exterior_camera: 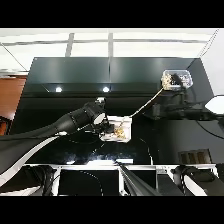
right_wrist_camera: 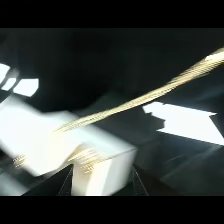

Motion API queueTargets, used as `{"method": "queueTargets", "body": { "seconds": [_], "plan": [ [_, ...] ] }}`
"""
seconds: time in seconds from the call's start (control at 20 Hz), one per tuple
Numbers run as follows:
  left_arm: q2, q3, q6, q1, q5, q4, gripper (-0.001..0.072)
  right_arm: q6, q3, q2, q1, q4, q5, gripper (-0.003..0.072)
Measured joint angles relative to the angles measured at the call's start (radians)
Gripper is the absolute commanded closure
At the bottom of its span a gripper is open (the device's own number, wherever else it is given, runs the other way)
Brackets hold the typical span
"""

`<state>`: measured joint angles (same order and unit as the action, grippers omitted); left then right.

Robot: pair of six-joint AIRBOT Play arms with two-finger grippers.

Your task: Fold the box and place the chain.

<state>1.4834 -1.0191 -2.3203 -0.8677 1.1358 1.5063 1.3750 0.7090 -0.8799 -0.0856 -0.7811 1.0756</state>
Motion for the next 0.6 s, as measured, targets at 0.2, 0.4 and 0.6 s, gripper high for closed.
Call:
{"method": "queueTargets", "body": {
  "seconds": [0.2,0.4,0.6],
  "plan": [
    [0.000,0.000,0.000,0.000,0.000,0.000,0.0678,0.172,-0.010,-0.037,0.089,-0.287,-0.171,-0.0021],
    [0.000,0.000,0.000,0.000,0.000,0.000,0.0679,0.250,0.058,-0.221,0.114,-0.356,-0.343,-0.0018],
    [0.000,0.000,0.000,0.000,0.000,0.000,0.0679,0.300,0.233,-0.483,0.121,-0.302,-0.417,-0.0016]
  ]
}}
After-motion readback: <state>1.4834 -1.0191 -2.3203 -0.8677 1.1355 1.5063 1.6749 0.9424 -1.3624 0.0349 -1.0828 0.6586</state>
